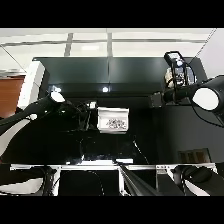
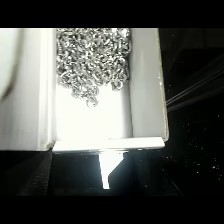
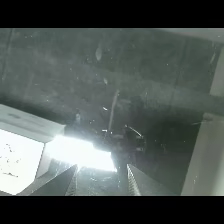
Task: Fold the box and place the chain.
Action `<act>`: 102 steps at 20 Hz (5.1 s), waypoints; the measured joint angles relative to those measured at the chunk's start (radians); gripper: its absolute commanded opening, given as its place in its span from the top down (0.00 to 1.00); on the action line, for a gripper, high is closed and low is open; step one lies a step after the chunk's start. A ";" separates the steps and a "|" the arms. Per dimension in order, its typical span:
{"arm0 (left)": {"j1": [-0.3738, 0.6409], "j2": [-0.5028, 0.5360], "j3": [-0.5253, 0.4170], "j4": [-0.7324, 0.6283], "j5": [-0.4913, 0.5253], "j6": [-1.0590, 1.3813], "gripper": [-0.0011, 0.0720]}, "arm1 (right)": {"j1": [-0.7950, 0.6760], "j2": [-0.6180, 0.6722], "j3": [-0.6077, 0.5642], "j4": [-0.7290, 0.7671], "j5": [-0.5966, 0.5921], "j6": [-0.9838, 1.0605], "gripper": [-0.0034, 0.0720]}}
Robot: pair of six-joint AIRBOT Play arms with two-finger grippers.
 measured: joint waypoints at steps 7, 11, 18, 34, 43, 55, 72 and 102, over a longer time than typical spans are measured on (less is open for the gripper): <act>-0.006 -0.004 0.005 0.008 -0.007 -0.008 0.01 | 0.000 -0.012 0.000 0.000 -0.015 0.000 0.46; -0.007 -0.004 0.005 -0.018 0.011 -0.030 0.01 | 0.000 -0.013 0.000 0.000 -0.021 0.000 0.46; -0.009 -0.004 0.005 -0.036 0.022 -0.044 0.01 | 0.000 -0.023 0.000 0.000 -0.030 0.000 0.46; -0.037 -0.004 0.006 -0.039 0.045 -0.048 0.43 | 0.000 -0.230 -0.002 0.147 -0.200 0.000 0.14; -0.037 -0.004 0.006 -0.038 0.048 -0.049 0.43 | 0.002 -0.292 -0.002 0.404 -0.299 -0.332 0.10; -0.039 -0.004 0.006 -0.037 0.049 -0.050 0.43 | -0.005 -0.306 -0.015 0.600 -0.128 -1.146 0.20; -0.039 -0.004 0.006 -0.037 0.048 -0.050 0.43 | 0.026 -0.308 -0.098 0.697 -0.179 -1.414 0.51; -0.039 -0.004 0.006 -0.036 0.048 -0.047 0.43 | 0.060 -0.316 -0.131 0.629 -0.153 -1.419 0.46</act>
